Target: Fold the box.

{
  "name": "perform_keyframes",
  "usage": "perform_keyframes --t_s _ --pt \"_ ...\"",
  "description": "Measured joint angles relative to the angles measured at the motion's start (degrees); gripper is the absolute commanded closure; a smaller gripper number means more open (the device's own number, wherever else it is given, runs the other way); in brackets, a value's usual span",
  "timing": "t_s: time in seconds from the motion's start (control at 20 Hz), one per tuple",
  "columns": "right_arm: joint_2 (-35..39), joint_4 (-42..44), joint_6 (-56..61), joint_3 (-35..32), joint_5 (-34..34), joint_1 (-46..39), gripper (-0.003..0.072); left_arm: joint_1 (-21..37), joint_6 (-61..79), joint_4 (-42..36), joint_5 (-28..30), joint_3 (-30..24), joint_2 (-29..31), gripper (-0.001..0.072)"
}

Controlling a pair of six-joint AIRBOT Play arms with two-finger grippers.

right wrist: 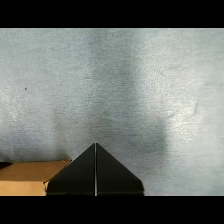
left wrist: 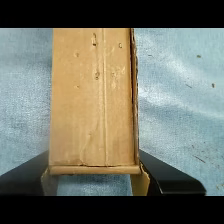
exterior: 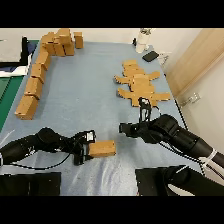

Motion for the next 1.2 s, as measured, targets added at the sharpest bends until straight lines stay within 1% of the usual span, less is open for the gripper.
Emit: perform_keyframes --t_s 0.3,0.35,0.45,0.55,0.65,0.75,0.8,0.85,0.95,1.05,1.2 --pt "-0.7 0.2 0.1 0.0 0.5 0.0 0.0681 0.0 -0.2 -0.1 0.3 2.2 1.1 0.0187" --pt "-0.8 0.2 0.1 0.0 0.6 0.0 0.0681 0.0 -0.4 -0.1 1.0 2.5 1.5 0.0187" --pt "-0.8 0.2 0.1 0.0 0.6 0.0 0.0681 0.3 -2.0 0.0 4.0 2.9 2.7 0.0186" --pt "-0.8 0.2 0.1 0.0 0.6 0.0 0.0681 1.4 -5.7 0.9 8.4 3.2 4.0 0.0185" --pt "-0.8 -0.3 0.1 0.0 0.6 0.0 0.0681 3.8 -10.6 2.5 12.2 3.3 5.3 0.0185" --pt "-0.8 -1.3 0.1 0.0 0.6 0.0 0.0681 7.3 -15.6 5.5 13.6 3.3 6.3 0.0185" --pt "-0.8 -1.8 0.1 0.0 0.6 0.0 0.0681 9.6 -18.7 8.1 13.2 3.3 6.8 0.0185" --pt "-0.8 -2.1 0.1 0.0 0.6 0.0 0.0681 12.1 -22.4 11.6 11.6 3.3 7.3 0.0184" --pt "-0.8 -2.9 0.1 0.0 0.6 0.0 0.0681 17.3 -30.7 20.1 6.8 3.3 8.4 0.0184" --pt "-0.8 -3.8 0.1 0.0 0.6 0.0 0.0681 23.5 -40.1 30.1 0.7 3.3 9.9 0.0177" --pt "-0.8 -5.5 0.1 0.0 0.6 0.0 0.0681 32.0 -49.7 41.1 -6.4 3.4 12.8 0.0177"
